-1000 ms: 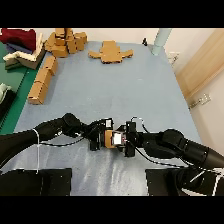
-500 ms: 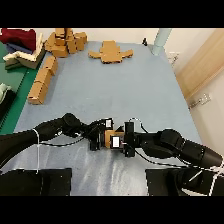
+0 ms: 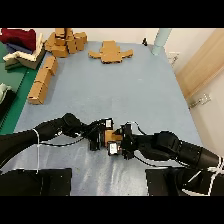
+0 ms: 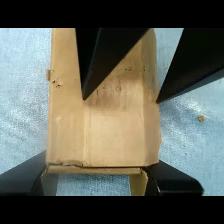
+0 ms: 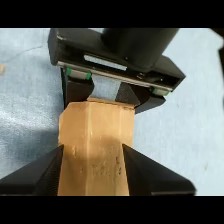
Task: Fold the box.
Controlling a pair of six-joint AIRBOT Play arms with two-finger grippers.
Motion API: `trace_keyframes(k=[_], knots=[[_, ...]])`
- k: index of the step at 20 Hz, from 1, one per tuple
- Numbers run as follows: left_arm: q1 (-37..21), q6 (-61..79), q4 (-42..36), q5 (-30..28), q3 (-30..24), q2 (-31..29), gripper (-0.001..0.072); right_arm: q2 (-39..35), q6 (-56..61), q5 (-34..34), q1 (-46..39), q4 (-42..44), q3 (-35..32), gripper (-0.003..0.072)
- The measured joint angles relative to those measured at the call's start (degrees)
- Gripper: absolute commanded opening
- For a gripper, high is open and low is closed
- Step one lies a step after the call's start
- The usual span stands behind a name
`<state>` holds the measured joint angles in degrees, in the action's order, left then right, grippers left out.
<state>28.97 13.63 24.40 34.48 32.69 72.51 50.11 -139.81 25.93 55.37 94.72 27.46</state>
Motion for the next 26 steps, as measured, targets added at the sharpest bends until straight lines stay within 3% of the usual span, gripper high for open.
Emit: trace_keyframes(k=[3,8,15,17,20,21,22,26], knots=[[0.0,-0.02,0.0,0.0,0.0,0.0,0.0464,0.17,6.93,-0.31,1.38,-5.95,0.02,0.0546],[0.0,-0.02,0.0,0.0,0.0,0.0,0.0464,0.2,25.64,-0.46,6.58,-24.3,-0.59,0.0546],[0.0,0.0,0.0,0.0,0.02,0.0,0.0465,0.52,34.38,-0.52,9.64,-34.6,-1.29,0.0544],[0.0,-0.04,0.0,0.0,0.02,0.0,0.0464,0.83,34.99,-0.59,9.77,-36.57,-1.31,0.0437],[0.0,-0.15,-0.07,-0.2,0.02,0.0,0.0464,0.92,35.45,-0.79,9.9,-38.62,-1.33,0.0435],[0.0,-0.15,-0.04,-0.2,0.02,0.0,0.0464,0.92,35.52,-0.87,9.97,-38.97,-1.33,0.0357],[0.0,-0.15,-0.04,-0.2,0.02,0.0,0.0464,0.94,35.65,-0.98,10.01,-39.23,-1.33,0.0329],[-0.07,-0.11,-0.04,-0.2,0.02,0.0,0.0464,0.94,35.76,-1.29,10.05,-39.65,-1.36,0.0323]])
